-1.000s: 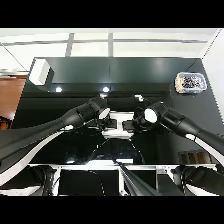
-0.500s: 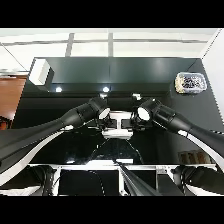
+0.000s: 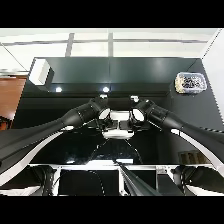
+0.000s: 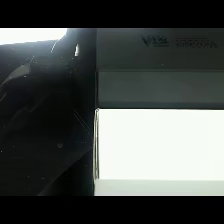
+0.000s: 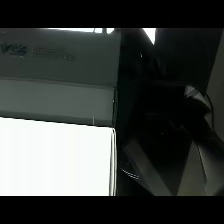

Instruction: Fold the box and place the chain.

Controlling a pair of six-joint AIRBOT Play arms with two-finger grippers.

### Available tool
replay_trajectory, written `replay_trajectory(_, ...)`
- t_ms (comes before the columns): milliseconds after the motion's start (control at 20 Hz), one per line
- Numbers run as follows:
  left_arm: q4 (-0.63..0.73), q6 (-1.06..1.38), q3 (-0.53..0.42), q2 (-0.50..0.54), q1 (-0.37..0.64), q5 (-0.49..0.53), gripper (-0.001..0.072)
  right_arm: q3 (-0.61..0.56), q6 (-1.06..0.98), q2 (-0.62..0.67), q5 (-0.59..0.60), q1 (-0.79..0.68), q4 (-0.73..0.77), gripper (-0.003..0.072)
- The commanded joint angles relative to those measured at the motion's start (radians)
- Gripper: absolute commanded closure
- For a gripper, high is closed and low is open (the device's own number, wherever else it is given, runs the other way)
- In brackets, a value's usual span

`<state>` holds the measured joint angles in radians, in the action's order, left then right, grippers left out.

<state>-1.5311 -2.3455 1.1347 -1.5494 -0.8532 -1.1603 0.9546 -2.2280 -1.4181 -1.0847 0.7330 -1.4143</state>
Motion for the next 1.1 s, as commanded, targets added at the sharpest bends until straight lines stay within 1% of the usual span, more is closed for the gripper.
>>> replay_trajectory(0, -0.002, 0.0, 0.0, -0.001, 0.001, -0.001, 0.0679, 0.001, -0.014, -0.006, 0.016, 0.004, 0.001, 0.0672)
replay_trajectory(350, -0.002, 0.0, 0.0, -0.001, 0.001, 0.0, 0.0679, 0.003, -0.013, -0.005, 0.014, 0.004, 0.007, 0.0671)
replay_trajectory(400, -0.002, 0.0, 0.0, -0.001, 0.001, 0.0, 0.068, 0.006, -0.013, -0.005, 0.014, 0.004, 0.007, 0.0643)
replay_trajectory(450, -0.002, 0.0, 0.0, -0.001, 0.001, 0.0, 0.068, 0.011, -0.013, -0.005, 0.012, 0.004, 0.006, 0.0507)
replay_trajectory(500, -0.002, 0.0, 0.0, -0.001, 0.001, 0.0, 0.068, 0.014, -0.013, -0.005, 0.012, 0.004, 0.007, 0.0475)
replay_trajectory(550, -0.002, 0.0, 0.0, -0.001, 0.001, 0.0, 0.068, 0.016, -0.014, -0.005, 0.012, 0.004, 0.007, 0.049)
replay_trajectory(600, -0.002, 0.0, 0.0, -0.001, 0.001, 0.0, 0.0679, 0.016, -0.014, -0.005, 0.012, 0.004, 0.006, 0.0621)
replay_trajectory(650, -0.002, 0.0, 0.0, -0.001, 0.001, 0.0, 0.068, 0.016, -0.014, -0.005, 0.013, 0.004, 0.006, 0.0672)
replay_trajectory(850, -0.002, 0.0, 0.0, -0.001, 0.001, 0.0, 0.0679, 0.016, -0.018, -0.005, 0.016, 0.004, 0.007, 0.0671)
replay_trajectory(900, -0.002, 0.0, 0.0, -0.001, 0.001, 0.0, 0.068, 0.016, -0.017, -0.005, 0.015, 0.003, 0.007, 0.0609)
replay_trajectory(950, -0.002, 0.0, 0.0, -0.001, 0.001, 0.0, 0.068, 0.016, -0.016, -0.003, 0.015, 0.002, 0.006, 0.0418)
replay_trajectory(1050, -0.002, 0.0, 0.0, -0.001, 0.001, 0.0, 0.068, 0.024, 0.016, 0.007, -0.014, -0.002, 0.003, 0.0406)
